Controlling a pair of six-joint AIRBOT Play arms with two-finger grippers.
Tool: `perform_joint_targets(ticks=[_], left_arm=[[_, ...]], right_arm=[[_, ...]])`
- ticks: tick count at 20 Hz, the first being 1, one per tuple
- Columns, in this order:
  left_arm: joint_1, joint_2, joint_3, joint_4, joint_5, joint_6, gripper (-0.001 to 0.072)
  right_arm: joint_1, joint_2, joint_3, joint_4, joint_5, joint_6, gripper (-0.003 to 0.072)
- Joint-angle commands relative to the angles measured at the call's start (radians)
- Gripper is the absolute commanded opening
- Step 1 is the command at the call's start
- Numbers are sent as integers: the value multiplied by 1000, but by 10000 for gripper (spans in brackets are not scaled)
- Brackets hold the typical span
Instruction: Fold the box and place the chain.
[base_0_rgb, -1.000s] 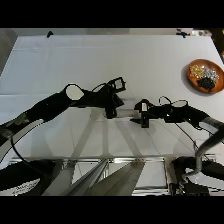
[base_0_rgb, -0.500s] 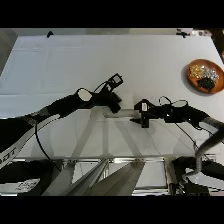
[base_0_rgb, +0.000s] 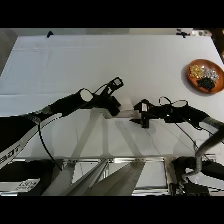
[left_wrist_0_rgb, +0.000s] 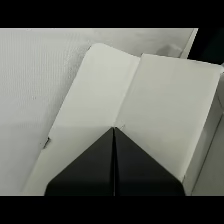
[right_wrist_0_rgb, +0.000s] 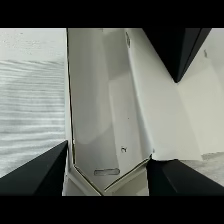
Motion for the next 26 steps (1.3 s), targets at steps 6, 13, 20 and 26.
perform_joint_targets(ticks=[6, 13, 20, 26], left_arm=[[0, 181, 36, 33, 55, 14, 14], [0, 404, 36, 509, -133, -146, 96], [97, 457, -30, 815, -439, -406, 472], [130, 446, -164, 644, -396, -33, 472]], right_arm=[[0, 1, 0, 3, -3, 4, 407], [0, 1, 0, 3, -3, 4, 407], [0, 1, 0, 3, -3, 4, 407], [0, 1, 0, 3, -3, 4, 407]])
